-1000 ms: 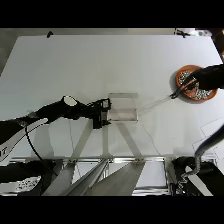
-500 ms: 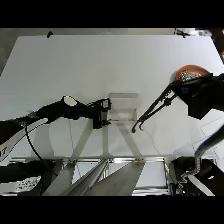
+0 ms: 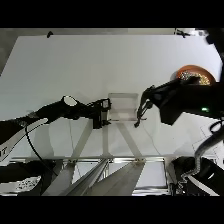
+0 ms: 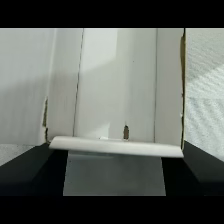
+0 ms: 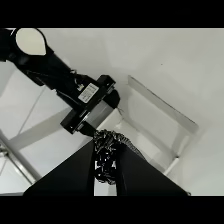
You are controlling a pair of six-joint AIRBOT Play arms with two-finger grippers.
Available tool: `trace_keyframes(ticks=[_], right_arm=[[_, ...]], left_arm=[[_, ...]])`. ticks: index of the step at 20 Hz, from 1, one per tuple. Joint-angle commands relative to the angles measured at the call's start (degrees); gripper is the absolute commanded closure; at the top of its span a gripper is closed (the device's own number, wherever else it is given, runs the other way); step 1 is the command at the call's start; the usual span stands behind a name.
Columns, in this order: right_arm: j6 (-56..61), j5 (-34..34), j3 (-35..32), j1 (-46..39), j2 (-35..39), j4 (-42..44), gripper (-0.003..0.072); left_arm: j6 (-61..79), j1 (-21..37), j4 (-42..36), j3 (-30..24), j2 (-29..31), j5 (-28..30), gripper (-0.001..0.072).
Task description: Fold the box and place the chain.
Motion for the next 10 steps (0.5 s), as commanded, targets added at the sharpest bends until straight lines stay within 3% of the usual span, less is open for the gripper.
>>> trace_keyframes(ticks=[1, 6, 10], right_arm=[[0.20, -4.13, -2.47, 4.57, -5.44, -0.37, 0.0679], [0.17, -4.31, -5.31, 6.36, -13.22, -2.78, 0.0679], [1.60, -9.90, -12.24, 6.36, -16.11, -2.69, 0.0680]], left_arm=[[0.02, 0.00, 0.00, 0.00, 0.04, 0.00, 0.0499], [0.02, 0.00, 0.00, 0.00, 0.04, 0.02, 0.0499], [0.02, 0.00, 0.00, 0.00, 0.04, 0.00, 0.0499]])
